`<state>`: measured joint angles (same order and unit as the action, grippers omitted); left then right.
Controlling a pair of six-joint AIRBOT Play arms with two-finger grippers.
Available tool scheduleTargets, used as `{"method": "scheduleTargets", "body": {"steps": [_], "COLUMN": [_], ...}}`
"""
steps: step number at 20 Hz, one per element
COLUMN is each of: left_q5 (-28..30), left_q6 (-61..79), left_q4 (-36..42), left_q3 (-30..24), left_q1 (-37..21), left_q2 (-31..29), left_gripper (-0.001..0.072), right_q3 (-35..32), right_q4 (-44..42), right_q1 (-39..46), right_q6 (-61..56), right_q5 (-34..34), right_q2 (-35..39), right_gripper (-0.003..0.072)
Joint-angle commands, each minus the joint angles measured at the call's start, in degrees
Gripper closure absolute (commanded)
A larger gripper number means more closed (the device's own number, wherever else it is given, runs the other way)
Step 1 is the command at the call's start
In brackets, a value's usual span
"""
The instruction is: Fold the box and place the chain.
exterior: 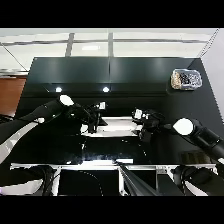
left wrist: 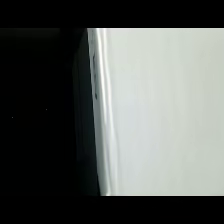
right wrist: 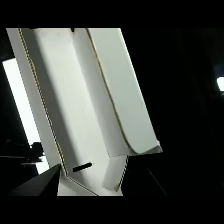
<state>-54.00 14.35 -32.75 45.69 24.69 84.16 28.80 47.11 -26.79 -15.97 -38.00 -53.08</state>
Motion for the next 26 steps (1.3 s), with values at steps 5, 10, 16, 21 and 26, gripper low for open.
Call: {"method": "scheduleTargets", "body": {"steps": [5,10,16,21,26], "left_q5": [0.0,0.0,0.0,0.0,0.0], "left_q6": [0.0,0.0,0.0,0.0,0.0], "left_q4": [0.0,-0.1,0.0,0.0,-0.1], "left_q3": [0.0,0.0,0.0,0.0,0.0], "left_q1": [0.0,0.1,0.1,0.1,0.1], "left_q2": [0.0,0.0,0.0,0.0,0.0], "left_gripper": [0.0682,0.0682,0.0682,0.0682,0.0682], "right_q3": [0.1,0.1,-3.0,-3.1,-3.1], "right_q4": [-13.1,-18.5,-18.5,-18.5,-16.4], "right_q1": [1.9,3.8,3.9,2.6,-1.6], "right_q6": [13.6,22.2,27.3,27.4,26.2], "right_q5": [-3.4,-5.5,-6.5,-2.8,0.4], "right_q2": [-4.5,-8.0,-11.0,-11.8,-14.0], "right_gripper": [0.0093,0.0093,0.0093,0.0093,0.0093]}}
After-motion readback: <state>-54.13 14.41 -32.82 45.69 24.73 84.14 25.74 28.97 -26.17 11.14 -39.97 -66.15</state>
